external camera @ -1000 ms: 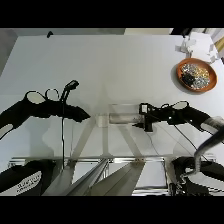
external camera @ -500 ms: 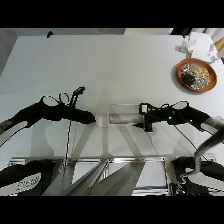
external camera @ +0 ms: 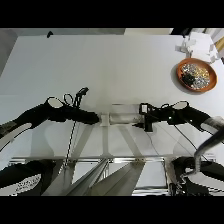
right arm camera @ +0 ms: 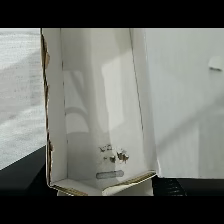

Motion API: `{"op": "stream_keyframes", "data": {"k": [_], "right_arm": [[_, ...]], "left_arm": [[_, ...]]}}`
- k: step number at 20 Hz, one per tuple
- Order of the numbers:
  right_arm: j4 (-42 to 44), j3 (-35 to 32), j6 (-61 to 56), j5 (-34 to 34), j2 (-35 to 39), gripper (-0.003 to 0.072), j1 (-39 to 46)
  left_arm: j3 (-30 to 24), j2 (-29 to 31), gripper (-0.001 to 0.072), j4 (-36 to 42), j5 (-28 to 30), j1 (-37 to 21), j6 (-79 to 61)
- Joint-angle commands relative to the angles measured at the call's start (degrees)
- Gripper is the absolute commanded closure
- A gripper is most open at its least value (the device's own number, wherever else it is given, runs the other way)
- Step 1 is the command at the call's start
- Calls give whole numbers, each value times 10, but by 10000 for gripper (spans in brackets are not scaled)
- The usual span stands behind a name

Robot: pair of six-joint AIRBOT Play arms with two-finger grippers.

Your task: Fold the box and place the chain.

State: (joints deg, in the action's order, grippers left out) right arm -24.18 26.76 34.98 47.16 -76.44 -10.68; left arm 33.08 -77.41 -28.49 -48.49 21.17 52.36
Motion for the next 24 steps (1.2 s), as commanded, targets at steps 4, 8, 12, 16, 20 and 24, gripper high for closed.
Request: {"op": "stream_keyframes", "data": {"k": [4,8,12,16,20,24], "right_arm": [[0,0,0,0,0,252,0],[0,0,0,0,0,252,0],[0,0,0,0,0,252,0],[0,0,0,0,0,252,0],[0,0,0,0,0,252,0],[0,0,0,0,0,252,0]], "left_arm": [[8,37,680,50,3,24,1],[10,37,619,62,11,31,1],[11,37,502,71,11,36,2],[11,37,486,73,11,40,2],[11,36,389,75,13,62,2],[14,36,356,71,38,77,3]]}}
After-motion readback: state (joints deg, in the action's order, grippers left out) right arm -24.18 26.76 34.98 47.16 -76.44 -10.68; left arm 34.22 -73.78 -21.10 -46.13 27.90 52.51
